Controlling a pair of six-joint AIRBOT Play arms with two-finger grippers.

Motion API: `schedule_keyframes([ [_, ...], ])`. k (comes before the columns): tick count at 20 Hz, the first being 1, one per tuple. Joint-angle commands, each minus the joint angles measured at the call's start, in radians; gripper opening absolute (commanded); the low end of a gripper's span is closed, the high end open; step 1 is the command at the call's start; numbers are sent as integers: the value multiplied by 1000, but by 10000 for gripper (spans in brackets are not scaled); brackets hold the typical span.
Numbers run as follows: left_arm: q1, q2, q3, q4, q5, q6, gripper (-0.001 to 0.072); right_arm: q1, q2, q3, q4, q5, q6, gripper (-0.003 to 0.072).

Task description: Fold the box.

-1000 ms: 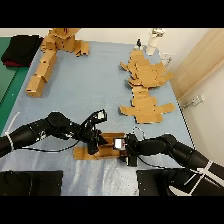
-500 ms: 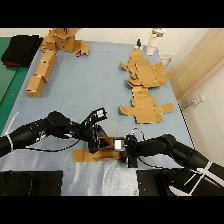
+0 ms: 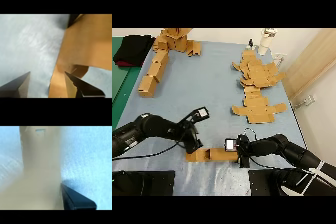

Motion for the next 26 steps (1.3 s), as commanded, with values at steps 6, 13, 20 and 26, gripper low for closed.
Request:
schedule_keyframes([
  [6,-85,138,-96,-59,-390,-687,12,0,0,0,0,1,1,447],
  [13,-594,138,-318,-757,573,-698,12,0,0,0,-3,0,1,447],
  [20,-813,65,-318,-802,1262,-698,12,0,1,0,-3,-4,1,447],
  [26,-816,26,-317,-784,1499,-702,12,0,1,0,-3,-14,1,447],
])
